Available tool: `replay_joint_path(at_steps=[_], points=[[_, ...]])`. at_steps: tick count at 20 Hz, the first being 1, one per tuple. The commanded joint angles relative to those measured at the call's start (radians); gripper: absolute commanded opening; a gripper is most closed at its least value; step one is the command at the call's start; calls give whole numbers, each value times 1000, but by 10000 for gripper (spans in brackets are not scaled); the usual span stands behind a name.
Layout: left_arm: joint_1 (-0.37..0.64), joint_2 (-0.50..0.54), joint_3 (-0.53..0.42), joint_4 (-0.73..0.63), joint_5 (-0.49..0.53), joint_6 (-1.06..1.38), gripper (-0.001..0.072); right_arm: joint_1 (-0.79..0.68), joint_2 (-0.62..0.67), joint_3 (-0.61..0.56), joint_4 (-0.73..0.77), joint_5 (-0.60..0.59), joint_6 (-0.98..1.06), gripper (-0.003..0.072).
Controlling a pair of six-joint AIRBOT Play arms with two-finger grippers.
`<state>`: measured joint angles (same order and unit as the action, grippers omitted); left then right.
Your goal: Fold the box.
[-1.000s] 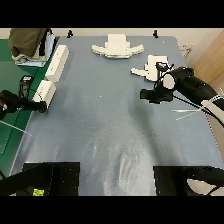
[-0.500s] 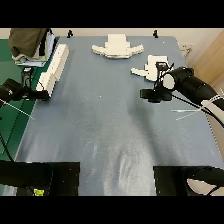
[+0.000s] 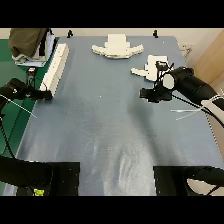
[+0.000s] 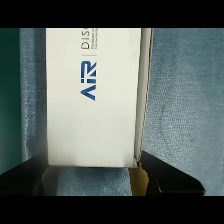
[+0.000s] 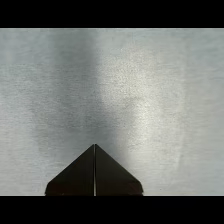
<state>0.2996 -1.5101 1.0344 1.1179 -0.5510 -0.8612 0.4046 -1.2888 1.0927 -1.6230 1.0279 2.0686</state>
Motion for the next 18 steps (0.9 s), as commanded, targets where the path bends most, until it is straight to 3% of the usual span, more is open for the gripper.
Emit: replay_joint_path(at_steps=[1,4,10,18], points=[[-1,-3,1,-13,-2,-7,463,1,0,1,14,0,0,3],[-1,-11,18,-69,9,-12,464,2,0,0,18,0,0,3],[-1,-117,192,-71,-60,-56,482,1,-1,1,23,0,0,3],[-30,-248,338,-67,-72,-56,482,1,-2,1,23,-2,0,3]])
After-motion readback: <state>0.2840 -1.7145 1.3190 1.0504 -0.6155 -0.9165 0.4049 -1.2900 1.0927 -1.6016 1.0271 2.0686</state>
